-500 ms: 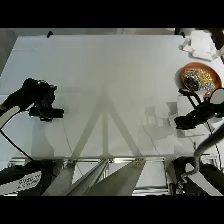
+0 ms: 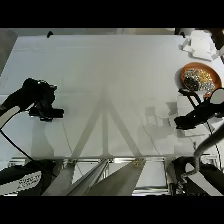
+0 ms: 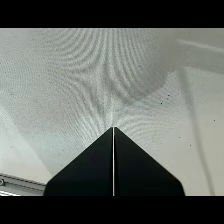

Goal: Fold the box and place the chain.

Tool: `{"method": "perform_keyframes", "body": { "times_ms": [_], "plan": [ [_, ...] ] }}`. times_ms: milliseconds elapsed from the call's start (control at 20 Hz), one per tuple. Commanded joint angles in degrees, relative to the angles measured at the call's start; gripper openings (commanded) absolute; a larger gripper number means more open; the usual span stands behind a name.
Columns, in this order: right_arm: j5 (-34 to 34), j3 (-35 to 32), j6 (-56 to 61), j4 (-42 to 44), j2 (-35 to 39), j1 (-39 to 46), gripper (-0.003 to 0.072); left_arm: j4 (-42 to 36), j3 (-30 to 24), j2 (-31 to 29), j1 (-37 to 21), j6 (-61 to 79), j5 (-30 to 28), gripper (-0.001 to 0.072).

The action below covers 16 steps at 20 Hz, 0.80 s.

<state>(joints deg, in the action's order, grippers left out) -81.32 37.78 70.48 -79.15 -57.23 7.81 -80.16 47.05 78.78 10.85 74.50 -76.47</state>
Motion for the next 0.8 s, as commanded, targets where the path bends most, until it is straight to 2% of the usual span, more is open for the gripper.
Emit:
{"method": "perform_keyframes", "body": {
  "times_ms": [0, 150, 250, 350, 400, 500, 550, 750],
  "plan": [
    [1.49, 0.02, -0.02, 0.57, -0.02, 0.04, 0.0014, 0.02, -0.02, -0.04, -0.04, 0.02, -0.02, 0.0012],
    [6.47, 1.79, 3.91, -3.78, -0.04, 0.04, 0.0013, 0.02, -0.02, -0.04, -0.04, 0.02, -0.02, 0.0012],
    [8.35, 5.62, 8.61, -14.97, -0.04, 0.07, 0.0013, 0.02, -0.02, -0.04, -0.04, 0.02, 0.00, 0.0012],
    [8.72, 8.79, 11.63, -30.34, -0.04, 0.07, 0.0014, 0.02, -0.02, -0.04, -0.04, 0.02, 0.00, 0.0012],
    [8.94, 9.49, 11.54, -36.06, -0.04, 0.39, 0.0047, 0.02, -0.02, -0.04, -0.04, 0.02, 0.00, 0.0012],
    [10.14, 9.53, 10.86, -43.56, -0.11, 2.27, 0.0462, 0.00, 0.00, -0.04, -0.04, 0.02, 0.00, 0.0012],
    [11.02, 9.53, 10.38, -44.04, -0.15, 3.76, 0.0515, 0.02, -0.02, -0.04, -0.04, 0.02, 0.00, 0.0012],
    [14.45, 9.53, 9.99, -44.30, -2.05, 8.09, 0.0514, 0.02, -0.02, -0.02, -0.04, 0.02, 0.00, 0.0012]
  ]
}}
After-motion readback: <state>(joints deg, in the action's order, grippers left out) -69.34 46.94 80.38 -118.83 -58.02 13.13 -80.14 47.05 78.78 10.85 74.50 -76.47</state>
